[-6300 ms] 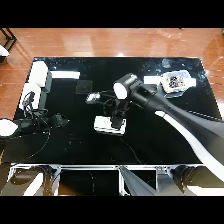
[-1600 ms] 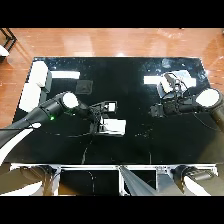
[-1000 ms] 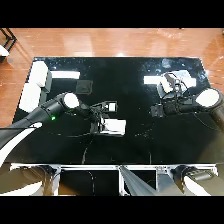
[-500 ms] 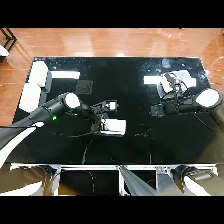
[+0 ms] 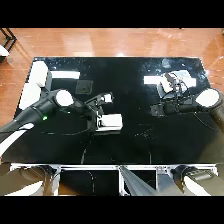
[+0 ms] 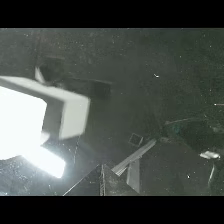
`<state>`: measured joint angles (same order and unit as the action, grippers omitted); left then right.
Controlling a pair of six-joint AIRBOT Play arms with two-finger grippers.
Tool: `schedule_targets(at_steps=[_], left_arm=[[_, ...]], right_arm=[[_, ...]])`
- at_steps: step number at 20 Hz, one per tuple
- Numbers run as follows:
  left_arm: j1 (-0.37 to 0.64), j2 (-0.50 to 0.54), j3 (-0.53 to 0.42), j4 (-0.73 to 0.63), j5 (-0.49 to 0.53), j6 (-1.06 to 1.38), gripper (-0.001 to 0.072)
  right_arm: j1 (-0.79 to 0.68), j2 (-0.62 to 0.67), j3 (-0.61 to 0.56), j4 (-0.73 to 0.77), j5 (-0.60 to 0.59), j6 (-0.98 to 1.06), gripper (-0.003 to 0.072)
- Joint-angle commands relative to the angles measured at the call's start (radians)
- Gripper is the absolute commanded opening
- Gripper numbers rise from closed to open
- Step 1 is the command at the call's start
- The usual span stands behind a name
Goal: Fold the box and place the chain.
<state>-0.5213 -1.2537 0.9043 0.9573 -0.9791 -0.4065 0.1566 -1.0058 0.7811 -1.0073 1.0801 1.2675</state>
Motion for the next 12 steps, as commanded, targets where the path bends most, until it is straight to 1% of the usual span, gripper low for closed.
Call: schedule_targets(at_steps=[1,3,5,7,9,12], left_arm=[[0.065,0.09,0.002,0.067,-0.089,-0.142,0.0354],[0.122,0.141,0.001,0.106,-0.189,-0.232,0.0354],[0.181,0.178,0.0,0.192,-0.296,-0.355,0.0359],[0.251,0.219,-0.021,0.247,-0.375,-0.438,0.0359],[0.332,0.276,-0.071,0.263,-0.401,-0.484,0.0359],[0.472,0.388,-0.166,0.309,-0.405,-0.52,0.0359]], right_arm=[[-0.001,0.001,0.0,0.0,-0.002,-0.006,0.0019],[-0.001,0.001,0.0,0.0,-0.005,-0.011,0.0019],[-0.001,0.001,0.0,0.0,-0.007,-0.011,0.0019],[-0.001,0.001,0.0,0.0,-0.008,-0.011,0.0019],[-0.001,0.001,0.0,0.0,-0.008,-0.011,0.0019],[-0.001,0.001,0.0,0.0,-0.008,-0.019,0.0019]])
